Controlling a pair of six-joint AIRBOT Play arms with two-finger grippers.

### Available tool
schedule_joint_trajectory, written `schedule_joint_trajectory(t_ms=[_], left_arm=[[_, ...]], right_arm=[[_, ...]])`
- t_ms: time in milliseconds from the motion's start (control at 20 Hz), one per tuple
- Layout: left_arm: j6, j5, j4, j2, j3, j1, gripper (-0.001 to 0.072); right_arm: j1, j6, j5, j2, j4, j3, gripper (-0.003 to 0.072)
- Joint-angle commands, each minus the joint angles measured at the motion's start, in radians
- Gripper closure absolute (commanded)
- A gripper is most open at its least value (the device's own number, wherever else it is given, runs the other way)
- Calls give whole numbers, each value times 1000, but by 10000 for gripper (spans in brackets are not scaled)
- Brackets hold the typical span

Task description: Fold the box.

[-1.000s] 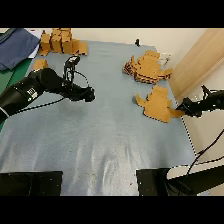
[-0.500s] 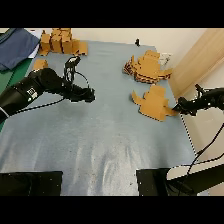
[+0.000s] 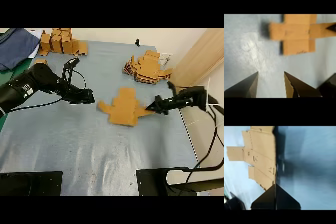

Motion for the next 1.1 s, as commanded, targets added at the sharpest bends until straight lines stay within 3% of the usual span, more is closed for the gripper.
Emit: schedule_joint_trajectory(t_ms=[0, 200, 350, 450, 550, 650, 850, 1050], left_arm=[[97, -166, -110, -15, 3, 44, 235], [113, -204, -97, -76, -6, 44, 234], [117, -203, -98, -135, -6, 52, 213], [116, -203, -100, -169, -6, 67, 214], [116, -205, -101, -201, -6, 88, 178], [117, -216, -101, -226, -6, 113, 48], [181, -230, -128, -269, -6, 151, 48], [354, -340, -344, -351, -6, 159, 47]], right_arm=[[229, -21, 133, 195, 112, -280, 686], [454, 10, 289, 532, 151, -554, 686], [549, 40, 468, 792, 134, -668, 687], [573, 111, 476, 889, 72, -698, 686], [584, 158, 445, 915, 7, -702, 686], [589, 161, 429, 905, -3, -702, 686], [613, 182, 427, 837, -40, -702, 686], [663, 181, 463, 786, -23, -702, 686]])
